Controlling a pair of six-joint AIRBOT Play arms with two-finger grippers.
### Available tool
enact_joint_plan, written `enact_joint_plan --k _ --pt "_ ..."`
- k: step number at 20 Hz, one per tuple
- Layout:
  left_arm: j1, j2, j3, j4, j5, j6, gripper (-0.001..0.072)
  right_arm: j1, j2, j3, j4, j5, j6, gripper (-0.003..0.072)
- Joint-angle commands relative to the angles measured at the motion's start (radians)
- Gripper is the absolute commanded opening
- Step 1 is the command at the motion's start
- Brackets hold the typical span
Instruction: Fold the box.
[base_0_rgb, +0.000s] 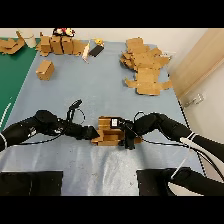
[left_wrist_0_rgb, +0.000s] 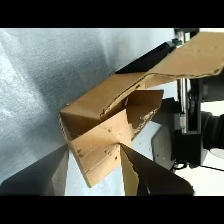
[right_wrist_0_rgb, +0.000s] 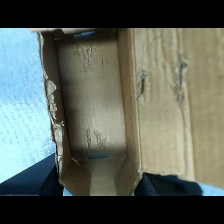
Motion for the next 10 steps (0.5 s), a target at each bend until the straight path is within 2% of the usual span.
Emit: enact_joint_plan --k 1,10 --pt "-0.037 0.0 0.037 0.112 0.04 -0.153 0.0458 0.0 0.0 0.0 0.0 0.0 0.0 0.0505" --pt "-0.178 0.0 0.161 0.507 0.04 -0.61 0.0457 0.0 0.0 0.0 0.0 0.0 0.0 0.0505"
